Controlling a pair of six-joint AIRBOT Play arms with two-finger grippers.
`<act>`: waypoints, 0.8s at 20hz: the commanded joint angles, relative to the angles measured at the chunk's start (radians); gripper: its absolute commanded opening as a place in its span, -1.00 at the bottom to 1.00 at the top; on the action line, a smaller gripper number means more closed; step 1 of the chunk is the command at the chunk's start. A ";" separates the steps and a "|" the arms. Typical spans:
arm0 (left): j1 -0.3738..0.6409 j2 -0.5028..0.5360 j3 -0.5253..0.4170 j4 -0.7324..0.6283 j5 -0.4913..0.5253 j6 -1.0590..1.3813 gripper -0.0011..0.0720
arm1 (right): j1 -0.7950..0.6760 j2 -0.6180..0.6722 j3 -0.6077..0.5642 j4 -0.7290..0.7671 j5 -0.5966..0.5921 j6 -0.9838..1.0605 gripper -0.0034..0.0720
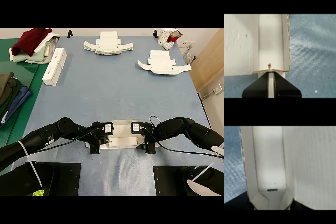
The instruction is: Fold the box.
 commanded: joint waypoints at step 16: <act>-0.031 -0.040 0.001 -0.049 0.043 0.023 0.45 | 0.001 0.000 0.000 0.000 0.000 0.000 0.45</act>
